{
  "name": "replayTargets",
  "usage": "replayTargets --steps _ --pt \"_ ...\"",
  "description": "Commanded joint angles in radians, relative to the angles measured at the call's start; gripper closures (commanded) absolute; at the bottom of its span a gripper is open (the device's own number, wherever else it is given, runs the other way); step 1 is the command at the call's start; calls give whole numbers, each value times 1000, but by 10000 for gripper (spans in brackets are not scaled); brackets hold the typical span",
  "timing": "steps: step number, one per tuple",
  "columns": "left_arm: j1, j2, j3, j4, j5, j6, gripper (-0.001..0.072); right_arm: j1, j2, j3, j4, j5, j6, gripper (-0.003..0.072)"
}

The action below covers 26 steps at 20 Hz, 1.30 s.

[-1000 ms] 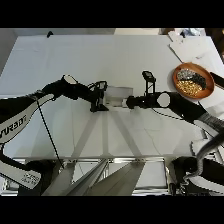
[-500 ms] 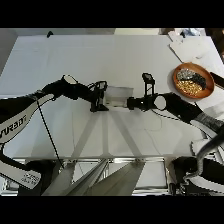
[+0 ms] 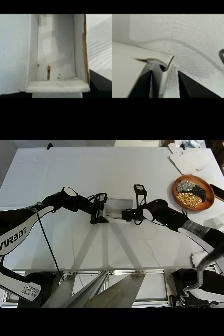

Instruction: Fold the box and place the chain.

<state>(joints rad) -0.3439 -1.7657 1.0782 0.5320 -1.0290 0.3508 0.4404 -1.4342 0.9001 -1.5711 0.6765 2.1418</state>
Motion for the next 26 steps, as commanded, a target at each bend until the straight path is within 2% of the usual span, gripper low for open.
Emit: replayTargets --steps 1,5,9,11,12,16,17,18,19,20,26 --pt "1 1 0 0 0 0 433 38 -48 61 -149 103 149 354" --pt "1 1 0 0 0 0 433 43 -103 138 -185 176 165 354" --pt "1 1 0 0 0 0 433 45 -133 153 -174 177 230 369" --pt "1 1 0 0 0 0 433 45 -134 153 -174 176 275 620" --pt "1 1 0 0 0 0 433 45 -134 153 -175 177 290 674" --pt "1 1 0 0 0 0 433 45 -134 153 -174 177 293 674" --pt "1 1 0 0 0 0 433 45 -133 153 -174 178 293 666" --pt "1 1 0 0 0 0 433 45 -130 153 -174 178 286 527" --pt "1 1 0 0 0 0 433 45 -120 153 -174 179 276 347" --pt "1 1 0 0 0 0 433 44 -106 153 -174 177 257 319" --pt "1 1 0 0 0 0 433 43 72 153 -179 251 164 319"
